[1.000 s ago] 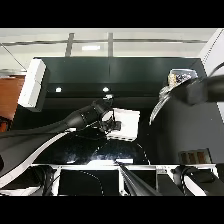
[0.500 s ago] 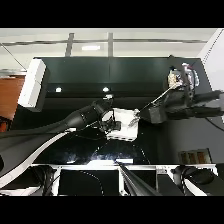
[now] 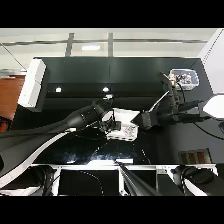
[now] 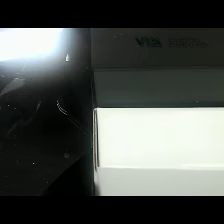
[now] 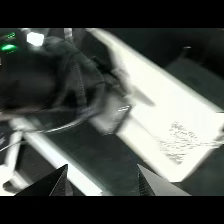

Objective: Fold the box and place the chain.

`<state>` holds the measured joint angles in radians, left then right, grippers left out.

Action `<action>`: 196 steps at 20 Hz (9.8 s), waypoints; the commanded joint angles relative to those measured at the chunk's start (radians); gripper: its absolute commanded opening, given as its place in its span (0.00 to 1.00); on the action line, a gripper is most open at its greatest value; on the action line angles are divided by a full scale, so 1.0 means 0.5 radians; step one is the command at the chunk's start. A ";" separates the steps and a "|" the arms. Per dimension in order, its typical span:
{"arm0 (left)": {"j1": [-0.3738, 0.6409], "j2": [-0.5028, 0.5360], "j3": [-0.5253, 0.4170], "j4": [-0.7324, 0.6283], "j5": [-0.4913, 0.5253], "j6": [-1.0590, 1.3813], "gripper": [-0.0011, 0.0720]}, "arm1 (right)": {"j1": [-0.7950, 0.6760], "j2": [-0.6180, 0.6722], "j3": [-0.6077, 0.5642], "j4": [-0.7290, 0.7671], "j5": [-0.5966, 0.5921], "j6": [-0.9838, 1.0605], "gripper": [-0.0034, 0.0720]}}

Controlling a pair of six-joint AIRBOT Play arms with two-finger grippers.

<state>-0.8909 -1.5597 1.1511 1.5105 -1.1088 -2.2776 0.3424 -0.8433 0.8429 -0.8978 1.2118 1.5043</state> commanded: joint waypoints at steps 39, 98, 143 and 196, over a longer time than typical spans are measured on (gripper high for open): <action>0.002 -0.001 -0.001 0.000 0.008 0.000 0.06 | -0.751 0.223 0.729 -0.545 0.283 -0.027 0.09; 0.001 -0.001 -0.001 -0.004 0.018 0.000 0.06 | 0.169 0.111 0.056 -0.195 -0.181 -0.115 0.83; 1.257 0.380 -0.844 -1.814 0.017 5.266 1.00 | -0.731 0.130 0.185 -0.844 0.068 0.061 0.83; 0.908 0.154 -0.673 -1.872 0.136 5.108 0.66 | 0.060 -0.606 0.166 -0.067 0.161 -1.515 0.98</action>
<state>-0.4370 -1.4818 0.8139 0.5751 -1.0428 0.2771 0.3107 -1.1442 0.9199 -0.8864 1.2350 0.7895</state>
